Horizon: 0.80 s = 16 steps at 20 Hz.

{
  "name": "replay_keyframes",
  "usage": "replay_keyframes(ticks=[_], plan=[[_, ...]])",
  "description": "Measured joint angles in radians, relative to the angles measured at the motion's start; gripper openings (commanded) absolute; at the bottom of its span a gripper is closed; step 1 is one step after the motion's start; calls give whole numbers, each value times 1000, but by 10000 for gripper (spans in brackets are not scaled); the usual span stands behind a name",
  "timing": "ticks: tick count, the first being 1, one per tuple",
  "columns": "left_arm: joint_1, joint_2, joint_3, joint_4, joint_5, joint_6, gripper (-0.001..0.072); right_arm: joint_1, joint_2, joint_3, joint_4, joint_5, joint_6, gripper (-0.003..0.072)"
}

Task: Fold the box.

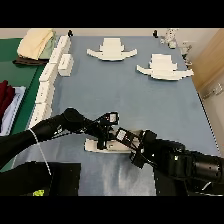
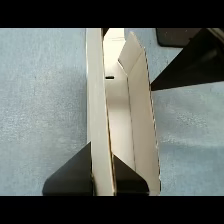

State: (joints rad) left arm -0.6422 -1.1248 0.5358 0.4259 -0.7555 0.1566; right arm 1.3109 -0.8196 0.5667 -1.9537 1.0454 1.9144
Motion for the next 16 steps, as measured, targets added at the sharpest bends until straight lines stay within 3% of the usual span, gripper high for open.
replay_keyframes(ticks=[4,11,16], plan=[[0,0,0,2,-12,0,18,-2,5,3,35,52,19,706],[0,0,-1,0,-8,0,18,-37,33,-24,64,39,10,717],[0,0,-1,0,-6,0,18,-227,124,-92,200,-69,-257,717]])
